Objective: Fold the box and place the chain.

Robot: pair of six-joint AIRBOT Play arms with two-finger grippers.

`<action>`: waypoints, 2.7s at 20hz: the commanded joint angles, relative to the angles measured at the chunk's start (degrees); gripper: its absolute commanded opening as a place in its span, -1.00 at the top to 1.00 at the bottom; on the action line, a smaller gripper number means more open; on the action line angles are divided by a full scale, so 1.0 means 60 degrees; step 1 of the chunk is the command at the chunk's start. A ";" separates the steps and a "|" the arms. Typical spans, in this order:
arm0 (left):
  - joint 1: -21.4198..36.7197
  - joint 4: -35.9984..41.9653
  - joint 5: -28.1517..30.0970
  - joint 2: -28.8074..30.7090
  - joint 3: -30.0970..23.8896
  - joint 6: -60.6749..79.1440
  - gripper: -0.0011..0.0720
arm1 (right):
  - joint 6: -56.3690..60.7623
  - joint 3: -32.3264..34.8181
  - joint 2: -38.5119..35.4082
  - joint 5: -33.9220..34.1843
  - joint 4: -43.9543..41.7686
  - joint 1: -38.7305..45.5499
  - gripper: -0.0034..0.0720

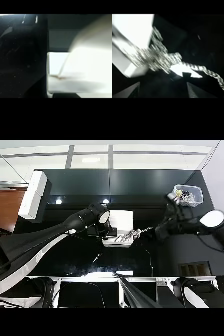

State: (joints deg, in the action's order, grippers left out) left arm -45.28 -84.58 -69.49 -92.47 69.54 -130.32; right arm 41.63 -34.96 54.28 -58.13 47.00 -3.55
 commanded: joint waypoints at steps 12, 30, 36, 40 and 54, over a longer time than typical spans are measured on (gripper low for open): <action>0.0004 0.0000 -0.0004 0.0004 0.0000 0.0000 0.88 | -0.9082 0.1512 0.1716 0.3453 -0.2375 -0.1865 -1.00; 0.0004 0.0000 -0.0018 0.0004 0.0000 0.0000 0.88 | -0.8797 0.1326 0.2404 0.4379 -0.2747 -0.2124 0.76; 0.0004 0.0000 -0.0015 0.0004 0.0000 0.0000 0.88 | -0.7796 0.1322 0.1778 0.4277 -0.2718 -0.2007 0.87; 0.0004 0.0000 -0.0015 0.0004 0.0000 0.0000 0.88 | -0.5625 0.1151 0.0149 0.3738 -0.2444 -0.1650 0.87; 0.0004 0.0000 -0.0004 0.0004 0.0000 0.0000 0.88 | 0.0335 -0.3483 -0.1851 0.0149 -0.1843 -0.1614 0.87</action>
State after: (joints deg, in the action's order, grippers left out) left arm -45.28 -84.58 -69.58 -92.47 69.56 -130.32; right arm 38.28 -51.05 43.57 -54.28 39.42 -13.17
